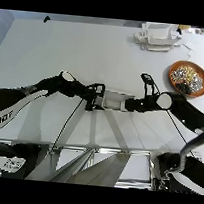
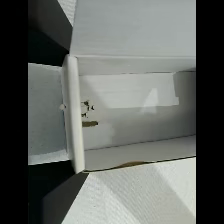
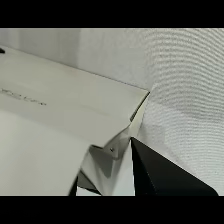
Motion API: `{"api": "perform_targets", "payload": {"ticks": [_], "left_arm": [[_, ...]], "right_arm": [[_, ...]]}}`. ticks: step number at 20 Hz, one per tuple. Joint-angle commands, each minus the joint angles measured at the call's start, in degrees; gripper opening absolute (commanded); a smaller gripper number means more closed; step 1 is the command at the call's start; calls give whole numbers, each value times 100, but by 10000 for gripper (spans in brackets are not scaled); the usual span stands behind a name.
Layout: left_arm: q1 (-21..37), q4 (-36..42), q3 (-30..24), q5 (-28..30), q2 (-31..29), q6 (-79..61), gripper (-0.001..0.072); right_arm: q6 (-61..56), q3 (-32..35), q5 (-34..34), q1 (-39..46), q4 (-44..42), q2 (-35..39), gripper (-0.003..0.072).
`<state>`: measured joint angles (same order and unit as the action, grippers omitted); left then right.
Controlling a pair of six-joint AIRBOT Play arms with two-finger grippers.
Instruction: Fold the box and place the chain.
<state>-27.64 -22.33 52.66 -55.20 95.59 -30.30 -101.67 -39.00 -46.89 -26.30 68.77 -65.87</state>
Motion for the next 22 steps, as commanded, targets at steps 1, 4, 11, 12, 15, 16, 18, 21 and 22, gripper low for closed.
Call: {"api": "perform_targets", "payload": {"ticks": [1,4,11,12,15,16,18,21,22], "left_arm": [[2,0,-2,9,2,-13,81],[2,0,-2,9,2,-13,81],[2,0,-2,9,2,-13,81],[2,0,-2,9,2,-13,81],[2,0,-2,9,2,-13,81],[2,0,-2,9,2,-13,81],[2,0,-2,9,2,-13,81],[2,0,-2,9,2,-13,81],[2,0,-2,9,2,-13,81]], "right_arm": [[-1320,-481,-494,-365,973,-420,313],[-2015,-717,-737,-566,1381,-702,314],[-2691,-1040,-1021,-898,1773,-1196,321],[-2734,-1040,-1062,-898,1786,-1252,322],[-2745,-1040,-1049,-898,1784,-1307,305],[-2750,-1040,-1049,-898,1788,-1307,266],[-2750,-1040,-1054,-898,1805,-1307,189],[-2747,-1040,-1054,-898,1808,-1307,16],[-2745,-1040,-1054,-898,1814,-1307,16]]}}
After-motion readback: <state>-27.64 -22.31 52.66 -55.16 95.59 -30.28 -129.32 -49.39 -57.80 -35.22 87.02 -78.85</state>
